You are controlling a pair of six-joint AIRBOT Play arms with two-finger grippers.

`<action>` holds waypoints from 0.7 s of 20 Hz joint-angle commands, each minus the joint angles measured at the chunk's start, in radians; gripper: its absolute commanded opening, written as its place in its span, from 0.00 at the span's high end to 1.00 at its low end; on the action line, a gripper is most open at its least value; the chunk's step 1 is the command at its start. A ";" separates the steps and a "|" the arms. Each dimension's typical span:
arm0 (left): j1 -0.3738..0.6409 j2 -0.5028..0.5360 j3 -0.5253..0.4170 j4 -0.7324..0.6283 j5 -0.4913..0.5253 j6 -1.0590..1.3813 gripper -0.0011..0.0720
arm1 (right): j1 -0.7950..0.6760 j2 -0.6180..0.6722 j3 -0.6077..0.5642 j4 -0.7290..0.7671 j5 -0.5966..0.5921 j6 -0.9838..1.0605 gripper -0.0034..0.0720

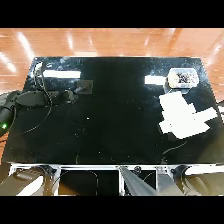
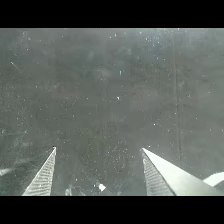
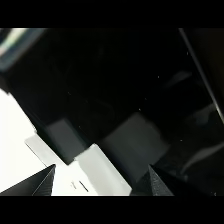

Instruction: Fold the box and place the chain.

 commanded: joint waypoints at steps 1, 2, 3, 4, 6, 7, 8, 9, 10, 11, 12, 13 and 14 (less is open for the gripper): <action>-0.001 -0.004 0.000 -0.003 0.006 0.000 0.13 | 0.010 -0.118 0.069 0.053 0.152 -0.058 0.00; -0.001 -0.004 0.000 -0.003 0.007 0.000 0.13 | 0.022 -0.132 0.069 0.049 0.163 -0.058 0.00; -0.001 -0.005 0.000 -0.003 0.006 0.000 0.13 | 0.037 -0.144 0.069 0.035 0.165 -0.058 0.00; -0.001 -0.005 0.000 -0.002 0.006 0.000 0.13 | 0.051 -0.154 0.069 0.025 0.167 -0.058 0.00; -0.001 -0.005 0.000 -0.003 0.006 0.000 0.13 | 0.086 -0.167 0.067 -0.022 0.180 -0.053 0.00; -0.001 -0.005 0.000 -0.003 0.006 0.000 0.13 | 0.105 -0.171 0.064 -0.061 0.180 -0.043 0.00; -0.001 -0.005 0.000 -0.003 0.006 0.000 0.13 | 0.120 -0.171 0.059 -0.086 0.184 -0.040 0.00; -0.001 -0.005 0.000 -0.003 0.007 0.000 0.13 | 0.132 -0.171 0.053 -0.108 0.190 -0.034 0.00; -0.001 -0.005 0.000 -0.003 0.010 0.000 0.13 | 0.140 -0.171 0.049 -0.122 0.190 -0.027 0.00; -0.001 -0.005 0.000 -0.003 0.012 0.000 0.13 | 0.146 -0.171 0.044 -0.124 0.195 -0.026 0.00; -0.001 -0.005 0.000 -0.003 0.013 0.000 0.13 | 0.149 -0.171 0.042 -0.123 0.200 -0.024 0.12; -0.001 -0.005 0.000 -0.003 0.013 0.000 0.13 | 0.153 -0.170 0.042 -0.121 0.206 -0.025 0.52; -0.001 -0.005 0.000 -0.003 0.013 0.000 0.13 | 0.158 -0.167 0.042 -0.116 0.210 -0.034 0.83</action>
